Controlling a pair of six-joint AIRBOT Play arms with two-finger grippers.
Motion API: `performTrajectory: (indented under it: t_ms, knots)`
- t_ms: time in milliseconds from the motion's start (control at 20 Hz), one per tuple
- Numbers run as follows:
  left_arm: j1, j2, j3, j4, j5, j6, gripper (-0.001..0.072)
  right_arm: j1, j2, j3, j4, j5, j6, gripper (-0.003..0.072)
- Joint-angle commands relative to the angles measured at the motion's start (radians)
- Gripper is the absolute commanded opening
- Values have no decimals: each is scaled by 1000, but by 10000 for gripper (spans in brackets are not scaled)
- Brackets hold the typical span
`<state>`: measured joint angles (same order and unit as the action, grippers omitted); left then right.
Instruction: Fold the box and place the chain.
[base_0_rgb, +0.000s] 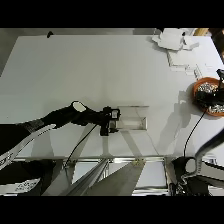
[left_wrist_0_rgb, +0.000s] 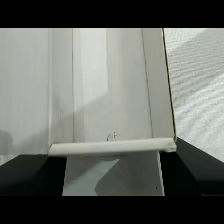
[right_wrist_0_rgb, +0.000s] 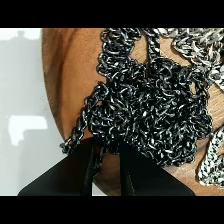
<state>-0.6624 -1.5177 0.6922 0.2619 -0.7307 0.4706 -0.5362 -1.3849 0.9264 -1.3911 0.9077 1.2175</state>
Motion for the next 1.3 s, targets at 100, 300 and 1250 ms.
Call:
performTrajectory:
  t_ms: [100,300,1250]
  knots:
    - [0,0,0,0,0,0,320,0,-3,0,0,23,13,20]
    - [0,0,0,0,0,0,320,0,19,0,1,45,13,20]
    - [0,0,0,0,0,0,320,282,454,0,342,432,-415,20]
